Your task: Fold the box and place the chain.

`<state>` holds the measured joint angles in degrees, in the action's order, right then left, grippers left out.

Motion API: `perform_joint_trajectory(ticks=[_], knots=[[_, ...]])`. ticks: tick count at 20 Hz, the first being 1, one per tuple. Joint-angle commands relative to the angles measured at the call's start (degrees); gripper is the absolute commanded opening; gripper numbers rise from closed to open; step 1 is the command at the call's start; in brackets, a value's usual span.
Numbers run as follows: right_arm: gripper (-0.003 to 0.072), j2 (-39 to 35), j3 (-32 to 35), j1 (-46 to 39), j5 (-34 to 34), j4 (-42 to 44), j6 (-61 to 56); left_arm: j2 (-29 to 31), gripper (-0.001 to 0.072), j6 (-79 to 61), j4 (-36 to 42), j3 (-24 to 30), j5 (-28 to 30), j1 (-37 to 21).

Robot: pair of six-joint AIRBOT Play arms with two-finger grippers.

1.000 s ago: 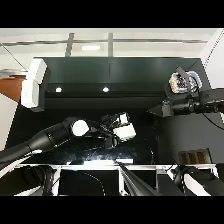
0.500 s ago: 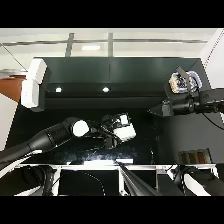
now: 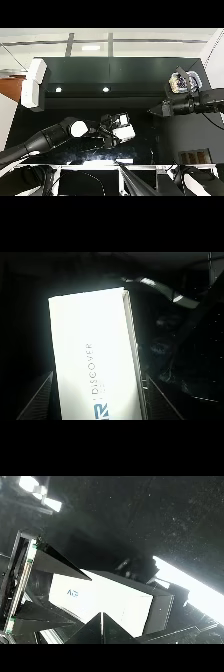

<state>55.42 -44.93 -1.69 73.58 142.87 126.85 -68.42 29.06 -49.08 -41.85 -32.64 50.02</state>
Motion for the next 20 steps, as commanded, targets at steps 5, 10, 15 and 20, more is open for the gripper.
perform_joint_trajectory(ticks=[5,10,15,20], knots=[[0.0022,-0.02,-0.04,0.02,-1.18,0.02,0.0,-0.31,0.0708,-0.11,0.02,-0.04,0.55,0.0],[0.0022,-0.02,-0.04,0.02,-2.29,0.02,0.02,-1.55,0.0708,1.88,-0.02,-0.04,-1.44,0.02],[0.0022,-0.02,-0.04,0.02,-2.45,0.0,0.02,-1.6,0.0708,3.15,-0.59,-0.04,0.66,0.0],[0.0022,-0.02,-0.04,0.02,-2.45,0.0,0.0,-1.57,0.0708,4.79,-1.29,-0.04,0.59,0.02]])
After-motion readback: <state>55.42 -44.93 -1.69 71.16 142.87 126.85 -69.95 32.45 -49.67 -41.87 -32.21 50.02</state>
